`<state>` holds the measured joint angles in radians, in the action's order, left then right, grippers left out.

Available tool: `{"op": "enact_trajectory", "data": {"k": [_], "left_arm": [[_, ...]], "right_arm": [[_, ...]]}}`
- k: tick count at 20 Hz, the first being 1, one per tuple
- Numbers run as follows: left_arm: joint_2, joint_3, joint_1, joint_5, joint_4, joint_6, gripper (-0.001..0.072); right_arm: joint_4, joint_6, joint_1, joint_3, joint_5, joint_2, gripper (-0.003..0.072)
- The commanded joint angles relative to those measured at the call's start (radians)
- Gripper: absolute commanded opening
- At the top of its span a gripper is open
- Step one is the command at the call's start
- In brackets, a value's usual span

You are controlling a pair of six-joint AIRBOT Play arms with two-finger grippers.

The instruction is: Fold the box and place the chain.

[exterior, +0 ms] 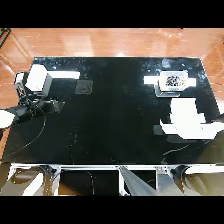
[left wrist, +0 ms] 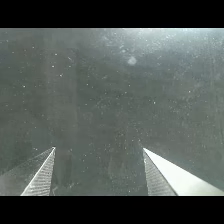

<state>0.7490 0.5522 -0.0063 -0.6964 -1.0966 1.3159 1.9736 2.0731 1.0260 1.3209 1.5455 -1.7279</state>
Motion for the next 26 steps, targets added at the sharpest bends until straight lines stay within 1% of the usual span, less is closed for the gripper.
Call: {"op": "enact_trajectory", "data": {"k": [1,3,5,9,10,11,14,15,16,17,18,20,21,22,26], "left_arm": [[0.005,0.001,0.0,-0.015,0.01,-0.003,0.064],[0.005,0.001,0.0,-0.015,0.01,-0.003,0.0639],[0.005,0.001,0.0,-0.014,0.01,-0.003,0.0639],[0.005,0.001,0.0,-0.015,0.01,-0.003,0.0639],[0.005,0.001,0.0,-0.015,0.01,-0.003,0.0639],[0.005,0.001,0.0,-0.015,0.01,-0.003,0.0639],[0.005,0.001,0.0,-0.015,0.01,-0.003,0.0639],[0.005,0.001,0.0,-0.015,0.01,-0.003,0.0639],[0.005,0.001,0.0,-0.015,0.01,-0.003,0.0639],[0.005,0.001,0.0,-0.015,0.01,-0.003,0.0639],[0.005,0.001,0.0,-0.016,0.011,-0.003,0.0639],[0.005,0.001,0.0,-0.018,0.014,-0.003,0.0639],[0.005,0.001,0.0,-0.019,0.014,-0.003,0.0639],[0.005,0.001,0.0,-0.019,0.014,-0.003,0.0639],[0.005,0.001,0.0,-0.021,0.014,-0.003,0.064]], "right_arm": [[0.005,0.051,-0.007,0.067,0.087,-0.102,0.0696],[0.043,0.043,0.007,0.066,0.131,-0.135,0.0696],[0.087,0.032,0.016,0.066,0.148,-0.146,0.0696],[0.095,0.033,0.017,0.066,0.158,-0.146,0.0694],[0.094,0.033,0.017,0.066,0.158,-0.146,0.0562],[0.094,0.033,0.017,0.066,0.158,-0.146,0.0473],[0.094,0.033,0.017,0.066,0.158,-0.145,0.0462],[0.094,0.032,0.017,0.066,0.159,-0.145,0.0247],[0.094,0.028,0.017,0.066,0.16,-0.143,0.0197],[0.094,0.029,0.017,0.066,0.161,-0.138,0.019],[0.094,0.029,0.017,0.066,0.161,-0.13,0.0063],[0.095,0.034,0.017,0.066,0.156,-0.111,0.0059],[0.1,0.037,0.017,0.066,0.157,-0.103,0.0024],[0.116,0.041,0.017,0.063,0.158,-0.093,0.0023],[0.192,0.079,0.016,-0.013,0.149,-0.026,0.0022]]}}
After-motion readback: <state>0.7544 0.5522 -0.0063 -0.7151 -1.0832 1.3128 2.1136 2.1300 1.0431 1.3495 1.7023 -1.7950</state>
